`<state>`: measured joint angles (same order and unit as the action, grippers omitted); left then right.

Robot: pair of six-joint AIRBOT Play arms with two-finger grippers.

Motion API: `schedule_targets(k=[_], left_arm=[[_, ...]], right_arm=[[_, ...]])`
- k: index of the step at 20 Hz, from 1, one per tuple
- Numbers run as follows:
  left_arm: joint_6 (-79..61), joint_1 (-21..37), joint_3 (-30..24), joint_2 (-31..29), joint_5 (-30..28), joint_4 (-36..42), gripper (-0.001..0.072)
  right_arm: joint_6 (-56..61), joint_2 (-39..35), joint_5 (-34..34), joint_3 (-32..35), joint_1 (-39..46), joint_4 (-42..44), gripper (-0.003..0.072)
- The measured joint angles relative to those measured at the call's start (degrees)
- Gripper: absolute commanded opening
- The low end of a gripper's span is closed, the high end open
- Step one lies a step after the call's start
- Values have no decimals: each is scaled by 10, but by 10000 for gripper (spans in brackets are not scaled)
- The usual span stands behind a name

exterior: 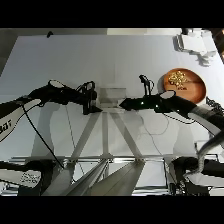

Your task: Fold the box and place the chain.

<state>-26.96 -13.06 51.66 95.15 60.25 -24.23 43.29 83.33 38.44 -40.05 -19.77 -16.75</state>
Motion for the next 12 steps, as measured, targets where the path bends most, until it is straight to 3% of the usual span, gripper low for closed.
schedule_targets(k=[1,2,5,12], left_arm=[[0,0,0,0,1,0,376],[0,0,0,0,1,0,376],[0,0,0,0,0,0,376],[0,0,0,0,-1,0,376]], right_arm=[[3,0,-3,-3,-4,-6,688],[9,0,-5,-10,-9,-16,703],[72,0,-3,-40,-28,-99,703],[339,0,14,-138,-95,-373,654]])
